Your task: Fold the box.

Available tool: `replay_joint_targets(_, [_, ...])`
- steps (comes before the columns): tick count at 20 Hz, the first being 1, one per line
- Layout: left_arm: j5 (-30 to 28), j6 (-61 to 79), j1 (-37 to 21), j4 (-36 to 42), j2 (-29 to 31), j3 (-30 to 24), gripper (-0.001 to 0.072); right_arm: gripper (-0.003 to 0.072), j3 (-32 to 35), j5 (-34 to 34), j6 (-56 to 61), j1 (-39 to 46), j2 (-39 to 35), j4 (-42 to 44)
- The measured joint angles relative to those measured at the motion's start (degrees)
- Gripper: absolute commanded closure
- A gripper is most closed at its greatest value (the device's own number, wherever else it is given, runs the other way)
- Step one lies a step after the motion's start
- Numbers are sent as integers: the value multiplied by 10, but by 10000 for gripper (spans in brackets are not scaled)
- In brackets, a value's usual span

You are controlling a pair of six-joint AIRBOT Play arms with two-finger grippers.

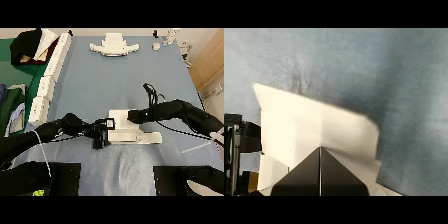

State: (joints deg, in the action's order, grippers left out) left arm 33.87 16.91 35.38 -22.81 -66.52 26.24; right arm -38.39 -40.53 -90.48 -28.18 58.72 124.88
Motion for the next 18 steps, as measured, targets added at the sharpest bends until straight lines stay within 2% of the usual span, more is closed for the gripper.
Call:
replay_joint_targets(4, [1, 0, 0, 0, 0, 0, 185, 685, -5, -52, -23, 0, -84, -83])
replay_joint_targets(7, [1, 0, 0, 0, 0, 0, 185, 685, -5, -136, -119, 0, -138, -110])
replay_joint_targets(8, [1, 0, 0, 0, 0, 0, 186, 643, -5, -166, -153, 0, -152, -114])
replay_joint_targets(10, [1, 0, 0, 0, 0, 0, 185, 283, -1, -220, -211, 0, -172, -120])
replay_joint_targets(11, [1, 0, 0, 0, 0, 0, 185, 190, 2, -239, -234, 0, -178, -126])
replay_joint_targets(12, [1, 0, 0, 0, 0, 0, 186, 66, 7, -255, -258, 0, -181, -136])
replay_joint_targets(13, [1, 0, 0, 0, 0, 0, 186, 21, 12, -265, -286, 0, -181, -144])
replay_joint_targets(15, [2, 0, 0, 0, 0, 0, 185, 18, 25, -270, -349, 0, -174, -164])
replay_joint_targets(18, [2, 0, 0, 0, 0, 0, 186, 18, 49, -240, -455, 0, -153, -187])
